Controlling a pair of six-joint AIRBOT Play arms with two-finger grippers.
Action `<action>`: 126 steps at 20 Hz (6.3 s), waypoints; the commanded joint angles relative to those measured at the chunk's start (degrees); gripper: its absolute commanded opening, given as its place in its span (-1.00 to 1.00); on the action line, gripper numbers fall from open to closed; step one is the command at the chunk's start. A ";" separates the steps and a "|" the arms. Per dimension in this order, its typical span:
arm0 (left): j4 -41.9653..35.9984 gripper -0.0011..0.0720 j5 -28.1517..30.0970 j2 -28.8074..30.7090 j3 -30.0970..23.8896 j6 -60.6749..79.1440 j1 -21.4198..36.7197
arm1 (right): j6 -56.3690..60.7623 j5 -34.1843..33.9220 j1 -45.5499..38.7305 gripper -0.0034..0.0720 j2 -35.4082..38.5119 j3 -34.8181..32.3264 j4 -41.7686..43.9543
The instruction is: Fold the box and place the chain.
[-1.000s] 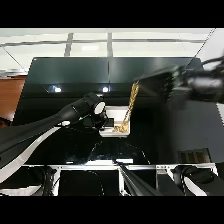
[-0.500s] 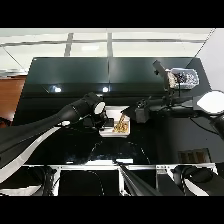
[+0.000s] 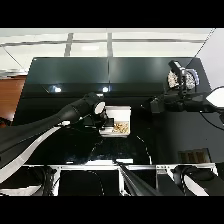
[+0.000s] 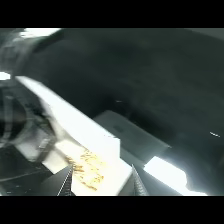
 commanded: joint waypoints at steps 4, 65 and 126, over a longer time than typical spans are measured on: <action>1.29 0.94 -1.75 1.79 5.14 -1.68 -0.04 | -0.02 3.10 -3.91 0.22 -0.02 0.07 -7.08; -50.80 0.02 23.85 10.45 -26.18 143.99 18.08 | 6.97 -10.93 0.35 0.73 -1.44 -1.60 -7.52; -50.51 0.02 24.02 10.45 -26.18 143.99 17.84 | -45.27 -0.92 16.57 -0.09 -19.08 3.80 -3.93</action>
